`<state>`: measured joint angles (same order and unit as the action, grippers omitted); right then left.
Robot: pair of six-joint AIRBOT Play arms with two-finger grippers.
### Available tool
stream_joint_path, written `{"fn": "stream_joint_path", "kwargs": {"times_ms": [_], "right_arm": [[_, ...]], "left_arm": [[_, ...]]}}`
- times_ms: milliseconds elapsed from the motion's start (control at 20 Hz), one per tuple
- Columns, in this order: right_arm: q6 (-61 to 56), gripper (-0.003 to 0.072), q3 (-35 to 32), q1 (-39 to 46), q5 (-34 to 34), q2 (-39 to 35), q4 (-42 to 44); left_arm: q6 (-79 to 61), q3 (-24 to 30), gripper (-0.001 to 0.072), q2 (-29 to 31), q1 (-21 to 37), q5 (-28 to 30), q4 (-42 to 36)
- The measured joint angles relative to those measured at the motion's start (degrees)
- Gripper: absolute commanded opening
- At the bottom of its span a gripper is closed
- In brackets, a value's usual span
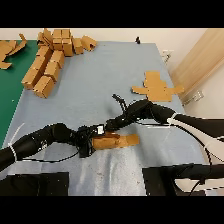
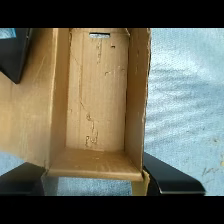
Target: Fold the box.
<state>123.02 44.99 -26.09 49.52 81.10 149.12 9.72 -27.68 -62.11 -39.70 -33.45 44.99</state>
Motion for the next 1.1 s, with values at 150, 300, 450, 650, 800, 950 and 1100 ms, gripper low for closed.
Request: {"fn": "stream_joint_path", "kwargs": {"times_ms": [150, 300, 450, 650, 800, 950, 1100], "right_arm": [[0.02, 0.0001, -0.02, 0.07, -1.33, 0.00, -1.31], [0.02, 0.0001, -0.02, 0.09, -2.43, -0.07, -2.16], [0.02, 0.0001, 0.00, 1.11, -3.48, -1.64, -3.93], [-4.44, 0.0001, 0.00, 3.76, -3.58, -8.33, -12.63], [-10.99, 0.0001, 0.00, 5.14, -0.79, -15.87, -23.34], [-14.19, 0.0001, -1.22, 4.50, 4.02, -24.13, -29.97], [-14.93, 0.0007, -6.62, 0.66, 8.31, -33.79, -33.03]], "left_arm": [[0.00, 0.00, 0.0531, 0.00, 0.00, 0.00, 0.00], [0.00, 0.00, 0.0531, 0.00, 0.00, 0.00, -0.02], [0.02, 0.00, 0.0531, 0.00, 0.00, 0.00, 0.00], [0.02, 0.00, 0.0531, 0.00, 0.00, 0.00, 0.00], [0.02, 0.00, 0.0531, 0.00, 0.00, 0.00, 0.00], [0.02, 0.00, 0.0531, 0.00, 0.00, 0.00, 0.00], [0.04, 0.00, 0.0531, 0.00, 0.00, 0.00, 0.00]]}}
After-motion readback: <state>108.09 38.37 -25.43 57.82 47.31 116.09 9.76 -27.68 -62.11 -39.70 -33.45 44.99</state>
